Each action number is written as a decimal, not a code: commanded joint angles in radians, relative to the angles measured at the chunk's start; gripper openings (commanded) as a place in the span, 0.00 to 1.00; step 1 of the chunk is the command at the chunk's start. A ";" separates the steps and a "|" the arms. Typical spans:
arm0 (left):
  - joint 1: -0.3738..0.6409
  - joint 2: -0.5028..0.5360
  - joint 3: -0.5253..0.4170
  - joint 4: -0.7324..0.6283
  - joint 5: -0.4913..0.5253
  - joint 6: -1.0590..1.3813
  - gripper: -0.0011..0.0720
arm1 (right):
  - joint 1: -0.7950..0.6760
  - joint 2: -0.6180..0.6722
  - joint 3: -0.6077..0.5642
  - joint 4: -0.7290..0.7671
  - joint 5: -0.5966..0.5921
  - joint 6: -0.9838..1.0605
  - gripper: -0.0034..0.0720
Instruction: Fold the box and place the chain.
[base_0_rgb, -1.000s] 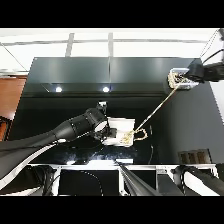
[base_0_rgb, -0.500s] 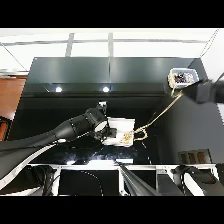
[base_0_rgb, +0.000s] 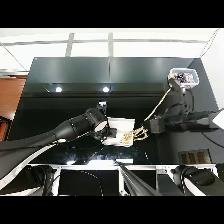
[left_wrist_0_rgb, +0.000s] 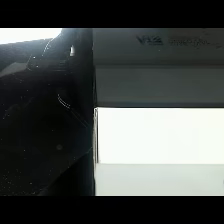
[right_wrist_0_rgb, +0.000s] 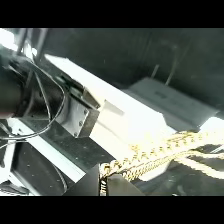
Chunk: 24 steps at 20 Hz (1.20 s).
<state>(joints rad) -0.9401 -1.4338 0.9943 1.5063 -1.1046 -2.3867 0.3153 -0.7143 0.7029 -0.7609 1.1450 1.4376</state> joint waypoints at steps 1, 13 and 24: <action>0.001 -0.001 0.000 0.000 0.000 0.000 0.06 | 0.091 0.001 -0.078 0.069 -0.137 0.025 0.06; 0.001 -0.001 0.000 0.000 0.000 0.000 0.06 | 0.244 -0.151 -0.083 0.132 -0.364 0.025 0.06; 0.001 -0.001 0.000 0.000 0.000 0.000 0.06 | -0.006 -0.116 -0.043 0.060 -0.110 -0.010 0.71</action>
<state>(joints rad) -0.9401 -1.4338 0.9943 1.5063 -1.1053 -2.3867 0.4294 -0.8497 0.6415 -0.6579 0.9054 1.4483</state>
